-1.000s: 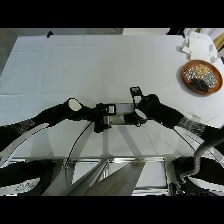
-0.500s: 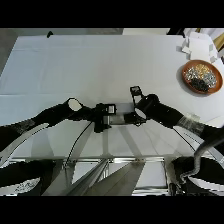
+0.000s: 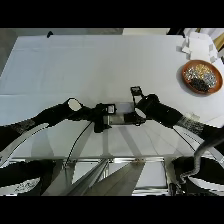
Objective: Fold the box and place the chain.
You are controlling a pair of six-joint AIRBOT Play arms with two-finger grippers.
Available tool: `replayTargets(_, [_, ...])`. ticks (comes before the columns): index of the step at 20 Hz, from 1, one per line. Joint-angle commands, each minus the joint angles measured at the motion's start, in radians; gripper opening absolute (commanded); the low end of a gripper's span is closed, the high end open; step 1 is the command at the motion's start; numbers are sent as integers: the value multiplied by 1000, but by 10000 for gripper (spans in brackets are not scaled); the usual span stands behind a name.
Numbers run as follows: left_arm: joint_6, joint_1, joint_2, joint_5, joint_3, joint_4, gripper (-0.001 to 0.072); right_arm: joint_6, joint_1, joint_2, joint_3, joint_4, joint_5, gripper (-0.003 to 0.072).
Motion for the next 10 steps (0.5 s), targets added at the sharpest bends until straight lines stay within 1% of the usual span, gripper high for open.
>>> replayTargets(1, [4, 0, 0, 0, 1, 1, 135, -7, 1, 1, 0, -1, 2, 18])
replayTargets(2, [4, 0, 0, 1, 1, 1, 135, -7, 1, 1, 0, -1, 2, 21])
replayTargets(3, [4, 0, 0, 0, 1, 1, 135, -7, 1, 2, 0, -2, 2, 93])
replayTargets(4, [4, 0, 0, 0, 1, 1, 135, -9, 1, 4, 0, -2, 3, 233])
replayTargets(5, [4, 0, 0, 1, 1, 1, 135, -24, 1, 10, 0, -2, 6, 343])
replayTargets(7, [4, 0, 0, 1, 1, 1, 135, -77, 1, 32, 0, -5, 14, 344])
replayTargets(10, [4, 0, 0, 1, 1, 1, 135, -150, 1, 101, 0, -5, 24, 345])
